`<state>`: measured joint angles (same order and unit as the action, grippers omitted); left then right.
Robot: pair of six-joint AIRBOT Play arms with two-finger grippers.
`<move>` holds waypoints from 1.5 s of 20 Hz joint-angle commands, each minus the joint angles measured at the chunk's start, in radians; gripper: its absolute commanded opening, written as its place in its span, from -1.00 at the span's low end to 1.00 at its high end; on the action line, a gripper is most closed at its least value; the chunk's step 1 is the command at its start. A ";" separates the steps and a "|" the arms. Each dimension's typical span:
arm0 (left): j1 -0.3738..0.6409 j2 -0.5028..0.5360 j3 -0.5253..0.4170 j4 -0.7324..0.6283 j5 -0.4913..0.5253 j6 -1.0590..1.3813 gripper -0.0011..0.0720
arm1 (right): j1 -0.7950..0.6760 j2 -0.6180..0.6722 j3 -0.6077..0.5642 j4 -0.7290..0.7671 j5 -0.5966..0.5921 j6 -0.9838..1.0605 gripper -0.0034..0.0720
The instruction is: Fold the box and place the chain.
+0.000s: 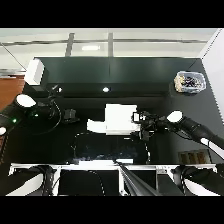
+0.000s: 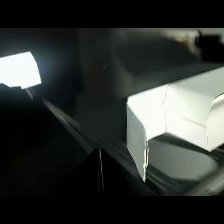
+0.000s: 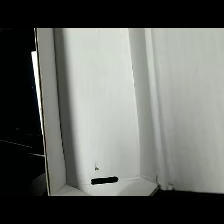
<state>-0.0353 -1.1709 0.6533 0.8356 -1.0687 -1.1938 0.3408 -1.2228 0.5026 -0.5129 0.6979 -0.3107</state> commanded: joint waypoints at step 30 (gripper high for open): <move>-0.274 -0.290 0.203 -0.294 -0.168 0.120 0.75 | 0.001 -0.001 0.000 0.004 -0.003 0.000 0.36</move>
